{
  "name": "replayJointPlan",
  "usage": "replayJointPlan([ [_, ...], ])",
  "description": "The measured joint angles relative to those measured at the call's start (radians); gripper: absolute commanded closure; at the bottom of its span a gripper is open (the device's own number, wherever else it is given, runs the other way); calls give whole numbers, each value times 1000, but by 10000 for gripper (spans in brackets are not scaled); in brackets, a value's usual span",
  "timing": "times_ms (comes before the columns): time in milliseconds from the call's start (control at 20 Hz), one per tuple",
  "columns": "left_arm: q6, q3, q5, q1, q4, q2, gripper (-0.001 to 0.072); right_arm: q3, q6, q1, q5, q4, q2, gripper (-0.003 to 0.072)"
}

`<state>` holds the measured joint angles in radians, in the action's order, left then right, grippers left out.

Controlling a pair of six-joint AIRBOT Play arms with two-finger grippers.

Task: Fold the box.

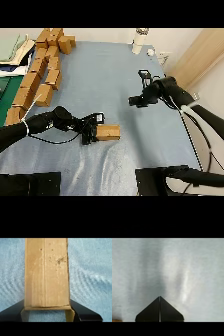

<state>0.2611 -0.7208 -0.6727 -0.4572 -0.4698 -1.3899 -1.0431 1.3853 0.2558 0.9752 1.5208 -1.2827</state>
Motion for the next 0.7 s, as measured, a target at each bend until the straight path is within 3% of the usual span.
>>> replayJointPlan([
  [250, 0, 0, 3, -1, 3, 0, 307, -122, 144, -1, 28, -27, -121, 681],
  [700, -34, 0, 39, -5, 19, 0, 306, -153, 217, -1, -10, -24, -155, 681],
])
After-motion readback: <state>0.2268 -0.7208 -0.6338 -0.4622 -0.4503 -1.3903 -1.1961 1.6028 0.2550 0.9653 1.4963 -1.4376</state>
